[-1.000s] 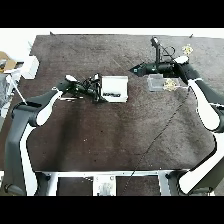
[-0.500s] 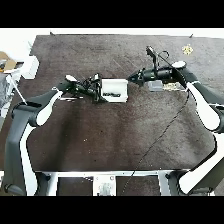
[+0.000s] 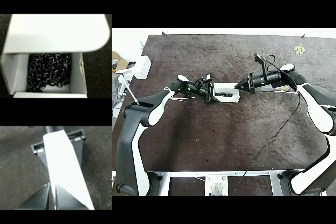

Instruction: Fold the box and place the chain.

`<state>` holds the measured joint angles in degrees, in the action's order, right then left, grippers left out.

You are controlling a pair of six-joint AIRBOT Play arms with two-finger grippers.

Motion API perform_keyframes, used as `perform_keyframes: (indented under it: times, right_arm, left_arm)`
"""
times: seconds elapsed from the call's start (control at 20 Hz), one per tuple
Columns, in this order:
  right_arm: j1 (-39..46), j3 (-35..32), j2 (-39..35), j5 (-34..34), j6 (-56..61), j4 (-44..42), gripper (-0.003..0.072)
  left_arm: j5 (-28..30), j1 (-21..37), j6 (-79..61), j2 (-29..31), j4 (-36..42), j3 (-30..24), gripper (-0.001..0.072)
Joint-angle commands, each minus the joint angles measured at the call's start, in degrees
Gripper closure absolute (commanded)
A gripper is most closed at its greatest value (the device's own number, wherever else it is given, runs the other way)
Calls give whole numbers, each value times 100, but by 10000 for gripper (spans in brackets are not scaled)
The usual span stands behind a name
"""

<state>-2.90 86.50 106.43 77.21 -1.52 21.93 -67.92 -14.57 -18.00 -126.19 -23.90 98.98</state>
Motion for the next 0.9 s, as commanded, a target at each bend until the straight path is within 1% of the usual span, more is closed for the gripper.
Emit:
perform_keyframes:
  times: [0.0,0.3,0.4,0.45,0.5,0.55,0.7,0.85]
  right_arm:
    - [-238,-28,-26,-498,-424,76,577]
    - [-330,-20,-188,-621,-743,-68,576]
    - [-330,-20,-267,-914,-796,-72,559]
    - [-330,-20,-271,-1126,-796,-70,406]
    - [-330,-20,-264,-1300,-796,-24,403]
    - [-330,-20,-264,-1410,-796,26,420]
    - [-330,-20,-267,-1394,-798,120,421]
    - [-310,57,-345,-728,-793,66,420]
  left_arm:
    - [2,2,-2,4,0,2,246]
    - [2,2,-2,4,0,2,246]
    - [2,2,-2,4,0,2,246]
    - [2,2,-2,4,0,2,246]
    - [2,2,-2,4,0,2,246]
    - [2,2,-2,4,0,2,246]
    - [2,2,-2,4,0,2,246]
    - [2,2,-2,4,0,2,246]
